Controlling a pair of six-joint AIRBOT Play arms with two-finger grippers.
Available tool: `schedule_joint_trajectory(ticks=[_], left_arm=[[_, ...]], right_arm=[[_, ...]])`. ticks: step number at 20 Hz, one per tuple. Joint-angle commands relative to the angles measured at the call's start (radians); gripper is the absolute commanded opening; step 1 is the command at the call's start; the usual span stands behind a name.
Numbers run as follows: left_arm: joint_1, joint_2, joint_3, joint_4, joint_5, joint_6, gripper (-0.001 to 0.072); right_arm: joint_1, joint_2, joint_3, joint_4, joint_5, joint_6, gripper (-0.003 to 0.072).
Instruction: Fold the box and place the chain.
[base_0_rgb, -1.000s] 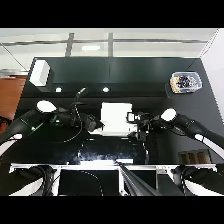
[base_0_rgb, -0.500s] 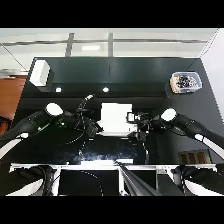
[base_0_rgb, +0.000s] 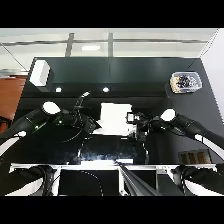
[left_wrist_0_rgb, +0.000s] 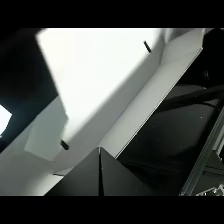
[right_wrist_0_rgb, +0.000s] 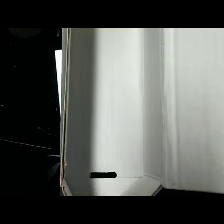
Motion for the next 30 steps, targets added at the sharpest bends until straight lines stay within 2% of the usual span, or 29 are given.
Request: schedule_joint_trajectory(ticks=[1,4,10,16,18,21,26,30], left_arm=[[0.03,0.002,0.002,-0.057,-0.034,0.011,0.0024],[0.029,0.002,0.001,-0.056,-0.076,0.012,0.0024],[0.029,0.003,0.012,-0.037,-0.081,0.01,0.0023],[0.029,0.003,0.012,0.24,-0.06,-0.136,0.0022],[0.029,0.003,0.012,0.294,-0.054,-0.154,0.0023],[0.029,0.003,0.012,0.335,-0.025,-0.154,0.0023],[0.029,0.015,0.012,0.346,0.105,-0.15,0.0023],[0.029,0.071,0.012,0.343,0.107,-0.002,0.0025]], right_arm=[[0.0,0.0,0.0,-0.005,-0.003,-0.003,0.0235],[0.0,0.0,0.0,-0.005,-0.003,-0.003,0.0236],[0.0,0.0,0.0,-0.005,-0.003,-0.003,0.0236],[0.0,0.0,0.0,-0.005,-0.003,-0.003,0.0236],[0.0,0.0,0.0,-0.005,-0.003,-0.003,0.0235],[0.0,0.0,0.0,-0.005,-0.003,-0.003,0.0235],[0.0,0.0,0.0,-0.005,-0.003,-0.003,0.0235],[0.0,0.0,0.0,-0.005,-0.003,-0.003,0.0235]])
